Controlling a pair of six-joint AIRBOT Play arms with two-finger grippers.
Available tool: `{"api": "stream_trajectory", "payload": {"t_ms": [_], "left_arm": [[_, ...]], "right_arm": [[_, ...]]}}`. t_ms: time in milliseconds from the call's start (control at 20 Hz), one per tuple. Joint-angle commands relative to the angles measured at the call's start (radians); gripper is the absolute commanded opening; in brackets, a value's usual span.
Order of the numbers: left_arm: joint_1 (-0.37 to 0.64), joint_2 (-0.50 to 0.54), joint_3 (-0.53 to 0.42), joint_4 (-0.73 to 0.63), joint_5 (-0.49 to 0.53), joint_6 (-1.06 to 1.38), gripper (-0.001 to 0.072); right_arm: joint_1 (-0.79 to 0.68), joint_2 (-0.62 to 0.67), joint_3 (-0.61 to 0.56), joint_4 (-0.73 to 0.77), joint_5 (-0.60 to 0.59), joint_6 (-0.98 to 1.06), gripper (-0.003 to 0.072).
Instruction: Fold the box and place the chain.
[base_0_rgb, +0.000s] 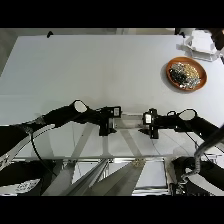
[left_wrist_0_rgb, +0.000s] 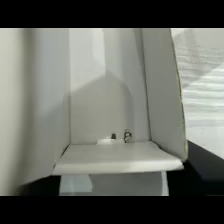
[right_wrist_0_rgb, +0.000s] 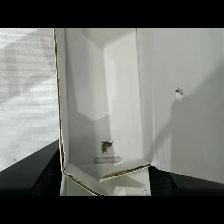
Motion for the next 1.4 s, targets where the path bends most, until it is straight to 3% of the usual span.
{"api": "stream_trajectory", "payload": {"t_ms": [0, 100, 1150, 1200, 1250, 1350], "left_arm": [[-0.001, -0.006, -0.001, -0.002, 0.003, -0.002, 0.0497], [-0.001, -0.006, -0.001, -0.002, 0.004, -0.001, 0.0430], [-0.001, -0.006, -0.001, -0.002, -0.019, -0.004, 0.0434], [-0.001, -0.006, -0.001, -0.002, -0.019, -0.004, 0.0434], [-0.001, -0.006, -0.001, -0.002, -0.018, -0.004, 0.0434], [-0.001, -0.006, -0.001, -0.002, -0.018, -0.004, 0.0434]], "right_arm": [[-0.001, 0.001, 0.000, 0.000, 0.000, 0.000, 0.0225], [-0.001, 0.001, 0.000, 0.000, 0.000, 0.000, 0.0225], [-0.001, 0.001, 0.000, 0.003, -0.007, 0.000, 0.0223], [-0.001, 0.001, 0.000, 0.000, 0.003, 0.000, 0.0205], [-0.001, 0.001, 0.000, 0.001, 0.014, 0.000, 0.0103], [-0.001, 0.003, 0.000, -0.016, 0.014, 0.002, 0.0090]]}}
